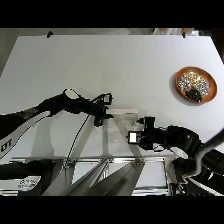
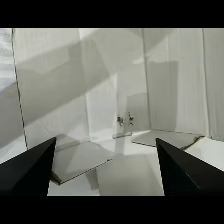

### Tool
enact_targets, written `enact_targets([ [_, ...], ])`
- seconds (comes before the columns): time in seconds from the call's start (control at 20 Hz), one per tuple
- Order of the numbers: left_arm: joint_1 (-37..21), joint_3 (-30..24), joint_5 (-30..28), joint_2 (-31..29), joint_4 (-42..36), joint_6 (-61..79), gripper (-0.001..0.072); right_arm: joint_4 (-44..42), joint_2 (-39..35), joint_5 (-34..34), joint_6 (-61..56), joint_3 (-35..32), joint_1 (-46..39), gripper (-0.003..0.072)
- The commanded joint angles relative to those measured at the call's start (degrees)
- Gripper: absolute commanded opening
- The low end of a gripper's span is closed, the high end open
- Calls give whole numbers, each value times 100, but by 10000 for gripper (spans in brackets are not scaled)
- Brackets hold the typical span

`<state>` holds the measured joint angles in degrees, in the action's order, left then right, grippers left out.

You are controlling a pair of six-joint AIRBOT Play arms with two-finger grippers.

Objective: Fold the box and place the chain.

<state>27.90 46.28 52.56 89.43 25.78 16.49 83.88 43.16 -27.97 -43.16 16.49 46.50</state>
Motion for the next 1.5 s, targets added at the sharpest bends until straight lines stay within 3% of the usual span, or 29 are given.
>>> enact_targets([
  [0.0, 4, -2, -4, 2, 0, 0, 10, -31, -7, 33, -7, -7, -33, 693],
  [0.25, 4, -2, -2, 2, 0, 2, 10, -15, -52, -98, -9, -153, 647, 690],
  [0.6, 4, -2, -2, 2, 0, 2, 10, -122, -50, 20, 87, -66, -111, 690],
  [1.15, 4, -2, -4, 2, 0, 0, 10, -2142, 20, -319, 2243, 245, -1394, 691],
  [1.45, 4, -2, -2, 2, 0, 2, 10, -3764, 629, -446, 3939, 304, -1971, 691],
])
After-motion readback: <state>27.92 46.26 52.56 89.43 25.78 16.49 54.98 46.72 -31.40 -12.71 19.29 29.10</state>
